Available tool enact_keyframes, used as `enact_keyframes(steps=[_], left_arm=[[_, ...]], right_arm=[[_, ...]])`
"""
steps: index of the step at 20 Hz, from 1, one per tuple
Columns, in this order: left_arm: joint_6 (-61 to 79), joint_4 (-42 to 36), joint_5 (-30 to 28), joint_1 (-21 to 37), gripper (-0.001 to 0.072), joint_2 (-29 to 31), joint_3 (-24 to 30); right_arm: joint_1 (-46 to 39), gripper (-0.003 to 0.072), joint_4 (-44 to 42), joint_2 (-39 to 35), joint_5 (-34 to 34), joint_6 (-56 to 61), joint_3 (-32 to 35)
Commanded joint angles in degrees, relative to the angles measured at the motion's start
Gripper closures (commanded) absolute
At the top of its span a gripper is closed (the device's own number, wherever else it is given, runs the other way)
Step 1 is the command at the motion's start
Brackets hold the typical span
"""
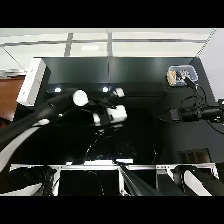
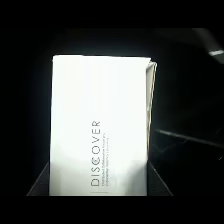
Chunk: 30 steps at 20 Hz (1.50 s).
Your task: Fold the box and place the chain.
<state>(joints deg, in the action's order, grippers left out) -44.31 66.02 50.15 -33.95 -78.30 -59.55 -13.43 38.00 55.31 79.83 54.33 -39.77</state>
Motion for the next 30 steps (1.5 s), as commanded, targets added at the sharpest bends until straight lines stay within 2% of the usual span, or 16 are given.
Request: enact_keyframes(steps=[1,3,5,9,11,13,15,18,21,27,30], left_arm=[[-27.7,19.0,12.0,10.8,0.0378,6.1,1.2],[-32.1,21.4,17.2,20.8,0.0376,9.5,4.9],[-32.1,21.3,19.0,31.8,0.0376,13.6,9.8],[-31.6,18.9,19.7,54.8,0.0376,20.2,15.7],[-30.2,18.8,18.8,63.9,0.0376,21.3,15.8],[-28.0,17.5,15.8,69.7,0.0376,21.1,15.8],[-21.3,13.2,12.0,72.0,0.0376,20.5,15.8],[-11.4,7.2,6.8,72.1,0.0376,18.3,15.8],[-4.0,6.5,1.8,72.1,0.0376,15.7,15.8],[-3.3,5.8,-5.3,71.9,0.0378,10.1,15.0],[0.2,1.1,-7.1,71.8,0.0376,8.1,15.0]], right_arm=[[0.0,0.0668,0.0,0.0,-0.9,-0.5,0.0],[0.0,0.0668,0.0,0.0,-1.3,-0.8,0.0],[0.0,0.0669,0.0,0.0,-1.7,-0.9,0.0],[0.0,0.0668,0.0,0.0,-2.6,-1.2,0.0],[0.0,0.0668,0.0,0.0,-3.4,-1.2,0.0],[0.0,0.0668,0.0,0.0,-4.5,-1.1,0.0],[0.0,0.0669,0.0,0.0,-5.6,-0.6,0.0],[0.0,0.0668,-0.3,0.0,-6.7,-0.5,0.0],[0.0,0.0669,-0.9,0.0,-7.0,-0.4,0.0],[0.1,0.0669,-0.9,0.0,-8.2,0.4,0.0],[0.1,0.0669,-1.0,0.0,-9.1,1.1,0.0]])
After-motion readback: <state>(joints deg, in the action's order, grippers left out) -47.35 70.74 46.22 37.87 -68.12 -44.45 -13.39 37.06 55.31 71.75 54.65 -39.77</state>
